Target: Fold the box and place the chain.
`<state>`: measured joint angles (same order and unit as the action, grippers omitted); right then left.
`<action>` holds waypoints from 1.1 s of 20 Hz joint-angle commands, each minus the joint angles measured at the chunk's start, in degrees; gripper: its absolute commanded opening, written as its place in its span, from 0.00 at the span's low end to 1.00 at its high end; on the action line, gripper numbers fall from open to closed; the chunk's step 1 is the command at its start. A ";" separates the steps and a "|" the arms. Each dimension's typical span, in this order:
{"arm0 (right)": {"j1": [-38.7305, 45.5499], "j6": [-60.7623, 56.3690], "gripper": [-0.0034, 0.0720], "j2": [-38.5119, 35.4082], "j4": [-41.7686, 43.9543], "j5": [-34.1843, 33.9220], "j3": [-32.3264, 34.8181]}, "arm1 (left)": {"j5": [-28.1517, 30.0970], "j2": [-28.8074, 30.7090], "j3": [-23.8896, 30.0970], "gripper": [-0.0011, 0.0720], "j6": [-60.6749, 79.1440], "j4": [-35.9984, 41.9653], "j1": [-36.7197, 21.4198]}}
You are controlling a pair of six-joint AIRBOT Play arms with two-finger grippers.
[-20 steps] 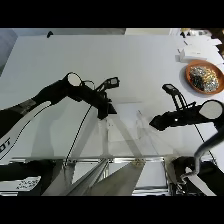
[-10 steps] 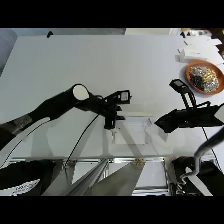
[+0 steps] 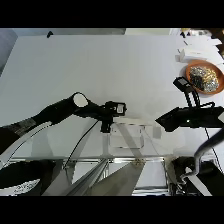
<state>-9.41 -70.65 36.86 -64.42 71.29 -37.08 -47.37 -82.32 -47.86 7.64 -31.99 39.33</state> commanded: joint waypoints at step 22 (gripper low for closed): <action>-0.04 0.02 0.53 -0.07 -0.04 -0.33 -0.02 | 7.63 -0.57 -0.50 0.02 2.45 1.55 -2.73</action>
<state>-9.39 -70.65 36.84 -64.47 70.94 -37.06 -40.05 -83.94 -48.03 10.15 -31.14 38.02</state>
